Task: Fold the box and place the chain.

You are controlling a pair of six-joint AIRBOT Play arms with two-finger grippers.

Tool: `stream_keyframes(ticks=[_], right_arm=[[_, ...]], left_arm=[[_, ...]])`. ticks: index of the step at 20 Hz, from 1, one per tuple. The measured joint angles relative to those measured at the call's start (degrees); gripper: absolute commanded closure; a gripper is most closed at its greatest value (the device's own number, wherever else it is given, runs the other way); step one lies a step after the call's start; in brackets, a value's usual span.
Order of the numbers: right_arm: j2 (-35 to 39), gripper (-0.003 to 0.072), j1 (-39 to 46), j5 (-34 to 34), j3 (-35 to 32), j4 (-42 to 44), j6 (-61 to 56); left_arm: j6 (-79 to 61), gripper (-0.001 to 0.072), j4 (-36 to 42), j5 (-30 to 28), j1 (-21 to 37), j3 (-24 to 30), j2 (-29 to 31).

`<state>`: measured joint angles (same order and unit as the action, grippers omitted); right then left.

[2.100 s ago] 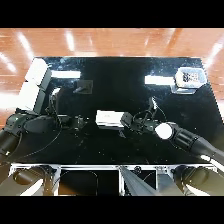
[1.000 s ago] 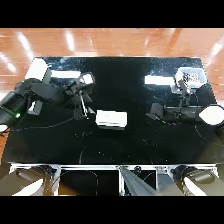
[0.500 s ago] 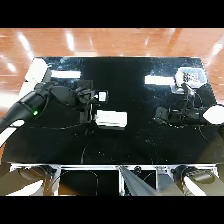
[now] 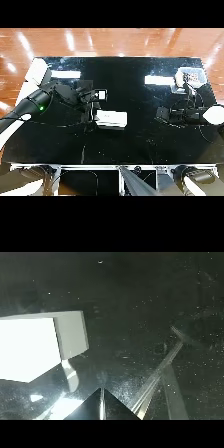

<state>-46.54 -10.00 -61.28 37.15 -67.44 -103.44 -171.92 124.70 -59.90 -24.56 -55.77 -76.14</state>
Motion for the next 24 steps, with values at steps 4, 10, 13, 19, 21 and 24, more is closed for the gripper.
stream_keyframes(ticks=[4, 10, 13, 19, 21, 24], right_arm=[[0.00, 0.0655, 0.00, 0.02, 0.00, -0.20, -0.07], [0.00, 0.0655, 0.00, 0.04, 0.00, -0.42, -0.09], [0.00, 0.0656, 0.00, 0.07, 0.02, -0.52, -0.09], [0.00, 0.0656, 0.02, 0.17, 0.00, -0.59, -0.09], [0.00, 0.0655, 0.02, 0.22, 0.02, -0.61, -0.09], [0.00, 0.0656, 0.00, 0.37, 0.02, -0.61, -0.09]], left_arm=[[-0.02, 0.0083, 0.90, 0.28, 0.00, 0.00, -0.76], [-0.13, 0.0084, 0.66, 1.60, -0.42, 0.00, -1.75], [-0.13, 0.0084, 0.48, 1.53, -0.50, 0.00, -2.10], [-0.04, 0.0084, 0.44, 0.57, -0.59, 0.00, -2.64], [-0.02, 0.0084, 0.48, 0.52, -0.59, 0.00, -2.73], [-0.02, 0.0084, 0.52, 0.50, -0.59, 0.00, -3.02]])
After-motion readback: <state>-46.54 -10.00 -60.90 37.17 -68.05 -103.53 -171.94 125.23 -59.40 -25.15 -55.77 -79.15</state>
